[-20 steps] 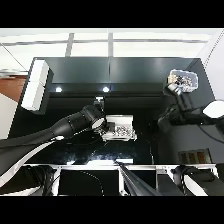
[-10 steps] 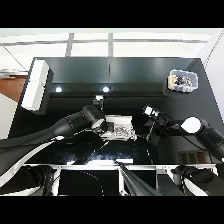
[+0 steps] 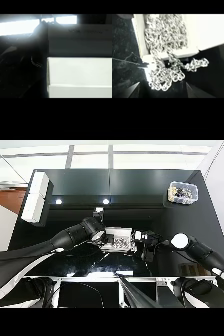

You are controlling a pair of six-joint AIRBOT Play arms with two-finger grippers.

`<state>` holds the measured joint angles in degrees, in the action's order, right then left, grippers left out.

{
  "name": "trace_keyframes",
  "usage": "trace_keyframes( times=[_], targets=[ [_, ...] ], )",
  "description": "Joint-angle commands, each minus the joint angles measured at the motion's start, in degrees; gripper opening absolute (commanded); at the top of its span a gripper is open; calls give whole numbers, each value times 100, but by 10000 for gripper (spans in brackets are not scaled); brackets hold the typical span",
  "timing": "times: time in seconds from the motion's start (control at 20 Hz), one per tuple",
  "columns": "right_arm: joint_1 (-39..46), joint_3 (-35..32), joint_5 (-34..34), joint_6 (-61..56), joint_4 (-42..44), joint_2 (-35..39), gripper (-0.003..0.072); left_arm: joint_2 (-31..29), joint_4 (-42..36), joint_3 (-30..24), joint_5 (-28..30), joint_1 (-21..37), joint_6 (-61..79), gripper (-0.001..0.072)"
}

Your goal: Fold the box and place the chain.

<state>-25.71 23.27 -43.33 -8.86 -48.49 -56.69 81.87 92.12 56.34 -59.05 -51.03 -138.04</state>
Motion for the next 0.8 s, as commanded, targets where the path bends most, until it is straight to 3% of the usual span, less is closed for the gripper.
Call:
trace_keyframes(
  times=[0.0, 0.25, 0.75],
  targets=[
    [-192, -15, 216, 190, 105, -192, 697, 2, 2, 4, -2, 0, 2, 29],
    [-192, -15, 640, 203, 197, -341, 696, 2, 2, 4, -4, 0, 2, 29],
    [-192, -22, 699, 201, 195, -431, 697, 2, 2, 4, 2, 0, 2, 29]
  ],
)
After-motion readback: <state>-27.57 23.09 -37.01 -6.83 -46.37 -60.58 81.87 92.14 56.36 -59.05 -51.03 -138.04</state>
